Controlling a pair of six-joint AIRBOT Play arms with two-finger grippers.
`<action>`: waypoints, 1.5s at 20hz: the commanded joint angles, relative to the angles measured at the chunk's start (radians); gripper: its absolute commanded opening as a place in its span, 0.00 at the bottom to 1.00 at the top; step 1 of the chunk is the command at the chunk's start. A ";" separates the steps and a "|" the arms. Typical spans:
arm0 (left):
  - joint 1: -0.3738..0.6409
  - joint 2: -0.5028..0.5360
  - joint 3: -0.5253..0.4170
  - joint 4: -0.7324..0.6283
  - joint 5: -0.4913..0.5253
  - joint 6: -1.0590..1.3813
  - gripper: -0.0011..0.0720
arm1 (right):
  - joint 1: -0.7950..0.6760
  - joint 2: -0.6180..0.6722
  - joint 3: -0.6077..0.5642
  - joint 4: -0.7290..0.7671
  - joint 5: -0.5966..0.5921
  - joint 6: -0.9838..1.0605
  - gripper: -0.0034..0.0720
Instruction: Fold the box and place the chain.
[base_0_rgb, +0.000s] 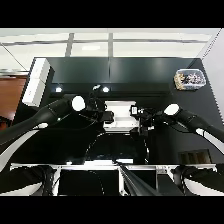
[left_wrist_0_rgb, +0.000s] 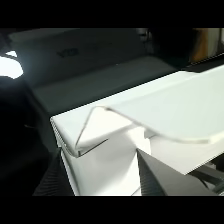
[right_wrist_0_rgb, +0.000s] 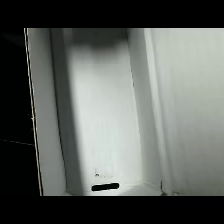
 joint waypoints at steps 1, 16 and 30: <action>-0.031 -0.035 0.056 0.106 -0.071 -0.092 0.72 | 0.000 0.000 -0.001 0.000 0.000 0.000 0.22; -0.106 -0.201 0.235 0.383 -0.318 -0.402 0.69 | 0.000 0.000 0.000 0.000 0.001 0.000 0.22; -0.149 -0.214 0.240 0.409 -0.274 -0.546 0.30 | 0.000 0.000 -0.001 0.000 0.001 0.000 0.22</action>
